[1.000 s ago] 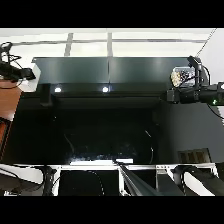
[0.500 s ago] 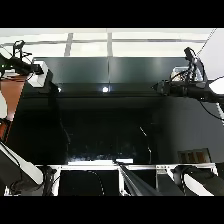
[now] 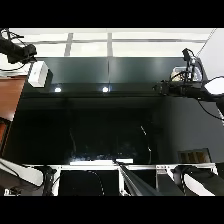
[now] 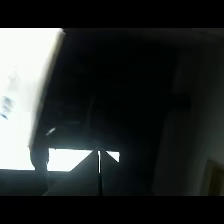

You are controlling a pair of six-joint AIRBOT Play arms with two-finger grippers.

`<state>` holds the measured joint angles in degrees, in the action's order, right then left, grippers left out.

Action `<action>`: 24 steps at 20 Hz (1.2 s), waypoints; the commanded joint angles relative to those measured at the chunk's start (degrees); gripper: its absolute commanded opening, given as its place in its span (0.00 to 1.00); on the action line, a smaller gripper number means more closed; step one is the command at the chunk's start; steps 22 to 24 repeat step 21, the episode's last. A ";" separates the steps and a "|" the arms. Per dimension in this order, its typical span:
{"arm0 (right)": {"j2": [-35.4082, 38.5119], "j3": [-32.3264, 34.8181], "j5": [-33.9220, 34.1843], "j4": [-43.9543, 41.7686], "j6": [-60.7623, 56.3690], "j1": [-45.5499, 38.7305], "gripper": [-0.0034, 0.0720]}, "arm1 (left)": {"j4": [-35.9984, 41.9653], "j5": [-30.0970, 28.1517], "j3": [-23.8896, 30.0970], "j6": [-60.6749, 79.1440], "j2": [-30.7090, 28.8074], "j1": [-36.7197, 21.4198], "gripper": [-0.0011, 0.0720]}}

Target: Fold the box and place the chain.

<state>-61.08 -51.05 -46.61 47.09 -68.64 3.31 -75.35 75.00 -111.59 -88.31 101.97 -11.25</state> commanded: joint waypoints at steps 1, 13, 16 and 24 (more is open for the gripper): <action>-1.55 0.13 2.19 7.82 0.09 0.02 0.06 | 4.04 -1.49 16.26 4.35 -14.60 7.32 0.05; -3.37 0.35 5.27 20.48 0.04 0.00 0.06 | 0.83 -39.50 77.53 4.37 -60.33 15.89 0.05; -3.37 0.35 5.27 20.48 0.04 0.00 0.06 | 0.87 -39.63 77.55 4.35 -60.22 15.89 0.05; -3.37 0.35 5.27 20.48 0.07 0.00 0.06 | 0.87 -39.69 77.55 4.35 -60.19 15.89 0.05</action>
